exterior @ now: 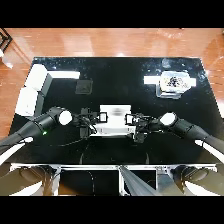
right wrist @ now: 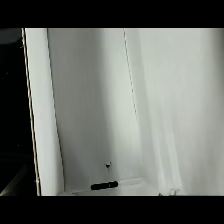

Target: Fold the box and place the chain.

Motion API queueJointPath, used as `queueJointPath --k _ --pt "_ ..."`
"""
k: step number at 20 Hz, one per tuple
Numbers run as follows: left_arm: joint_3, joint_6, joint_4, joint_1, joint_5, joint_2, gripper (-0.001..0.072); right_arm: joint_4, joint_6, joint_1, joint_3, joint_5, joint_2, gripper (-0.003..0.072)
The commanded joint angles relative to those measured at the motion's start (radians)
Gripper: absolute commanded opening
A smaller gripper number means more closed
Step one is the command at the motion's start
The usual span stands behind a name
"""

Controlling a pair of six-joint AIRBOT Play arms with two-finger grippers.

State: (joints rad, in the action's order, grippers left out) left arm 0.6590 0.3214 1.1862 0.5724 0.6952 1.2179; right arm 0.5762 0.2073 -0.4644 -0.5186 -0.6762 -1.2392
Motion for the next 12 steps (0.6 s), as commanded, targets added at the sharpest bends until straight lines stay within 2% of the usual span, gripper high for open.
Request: queueJointPath --k 1,5,12 --pt "0.0 0.0 -0.04 0.001 0.008 0.0 0.0612 0.0 0.0 -0.001 0.0 0.0 0.0 0.0395" --pt "0.0 0.001 -0.047 0.001 0.108 -0.008 0.057 0.0 0.0 -0.001 0.0 0.0 0.0 0.0395" --pt "0.0 0.0 -0.158 0.001 0.092 -0.022 0.0555 0.0 0.0 -0.001 0.0 0.0 0.0 0.0394"
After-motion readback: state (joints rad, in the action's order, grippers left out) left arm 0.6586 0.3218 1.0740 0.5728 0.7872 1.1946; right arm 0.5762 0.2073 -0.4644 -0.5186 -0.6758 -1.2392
